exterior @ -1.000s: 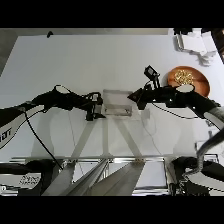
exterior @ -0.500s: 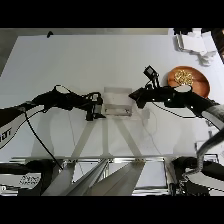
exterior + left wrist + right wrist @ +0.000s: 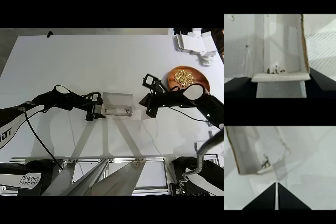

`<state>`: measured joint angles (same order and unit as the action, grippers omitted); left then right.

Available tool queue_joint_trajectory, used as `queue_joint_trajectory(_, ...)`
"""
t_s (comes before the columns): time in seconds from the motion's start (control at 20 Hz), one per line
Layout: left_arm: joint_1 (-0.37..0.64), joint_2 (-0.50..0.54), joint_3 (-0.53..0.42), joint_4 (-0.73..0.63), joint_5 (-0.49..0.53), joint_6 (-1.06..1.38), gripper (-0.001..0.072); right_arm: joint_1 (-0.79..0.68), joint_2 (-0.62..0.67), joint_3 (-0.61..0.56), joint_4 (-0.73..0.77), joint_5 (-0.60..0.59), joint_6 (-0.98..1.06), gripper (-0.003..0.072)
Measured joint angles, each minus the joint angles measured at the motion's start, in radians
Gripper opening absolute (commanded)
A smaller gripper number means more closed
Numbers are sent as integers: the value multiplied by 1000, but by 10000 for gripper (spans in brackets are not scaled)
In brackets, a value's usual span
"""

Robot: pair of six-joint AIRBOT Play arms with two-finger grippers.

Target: Fold the box and place the chain.

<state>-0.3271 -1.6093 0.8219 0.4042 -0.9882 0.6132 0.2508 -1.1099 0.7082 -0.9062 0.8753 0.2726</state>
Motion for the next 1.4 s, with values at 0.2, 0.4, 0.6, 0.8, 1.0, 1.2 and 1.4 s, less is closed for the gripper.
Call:
queue_joint_trajectory(0.2, 0, 0, 0, 0, 0, 0, 213, 106, -59, 0, -109, -82, 28, 235)
queue_joint_trajectory(0.4, 0, 0, 0, 0, 0, 0, 213, 174, -121, 0, -138, -162, 38, 231)
queue_joint_trajectory(0.6, 0, 0, 0, 0, 0, 0, 213, 202, -161, 0, -114, -198, 40, 212)
queue_joint_trajectory(0.8, 0, 0, 0, 0, 0, 0, 213, 209, -174, 0, -91, -224, 42, 145)
queue_joint_trajectory(1.0, 1, 0, 0, -1, 1, -2, 213, 211, -177, 0, -55, -250, 40, 294)
queue_joint_trajectory(1.2, 1, 0, 0, -3, 4, -2, 213, 211, -178, -1, -3, -262, 39, 361)
queue_joint_trajectory(1.4, 0, 0, 0, 0, 2, 1, 213, 212, -178, 1, 39, -269, 37, 38)
